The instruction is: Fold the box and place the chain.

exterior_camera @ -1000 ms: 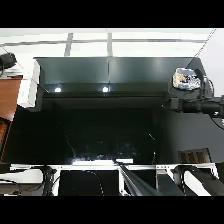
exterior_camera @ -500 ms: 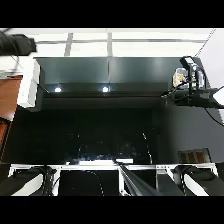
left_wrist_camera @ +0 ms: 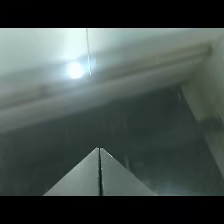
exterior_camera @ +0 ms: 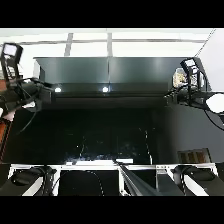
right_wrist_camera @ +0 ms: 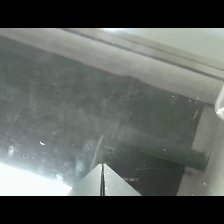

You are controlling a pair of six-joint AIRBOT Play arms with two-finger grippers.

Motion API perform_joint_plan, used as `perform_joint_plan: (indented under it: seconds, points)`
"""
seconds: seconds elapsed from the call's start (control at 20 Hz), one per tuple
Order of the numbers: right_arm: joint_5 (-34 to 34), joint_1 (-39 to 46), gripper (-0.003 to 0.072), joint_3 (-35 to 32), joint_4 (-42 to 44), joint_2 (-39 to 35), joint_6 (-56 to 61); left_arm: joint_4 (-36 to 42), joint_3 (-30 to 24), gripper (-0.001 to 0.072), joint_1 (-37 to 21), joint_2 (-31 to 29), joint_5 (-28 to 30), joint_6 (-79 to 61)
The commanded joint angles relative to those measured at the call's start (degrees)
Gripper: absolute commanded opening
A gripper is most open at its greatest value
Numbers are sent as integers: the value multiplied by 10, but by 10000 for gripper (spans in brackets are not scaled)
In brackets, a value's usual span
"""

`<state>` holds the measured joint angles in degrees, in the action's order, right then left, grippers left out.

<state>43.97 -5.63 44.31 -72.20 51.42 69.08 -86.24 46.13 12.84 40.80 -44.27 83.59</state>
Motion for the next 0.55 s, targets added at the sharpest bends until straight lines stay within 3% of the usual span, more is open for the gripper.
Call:
perform_joint_plan:
  seconds: [0.0,0.5]
  points:
    - [5,-1,12,-2,-9,0,3,23,-43,24,4,-11,-25,6]
    - [4,-1,12,-2,-9,0,3,23,-50,24,4,10,-24,6]
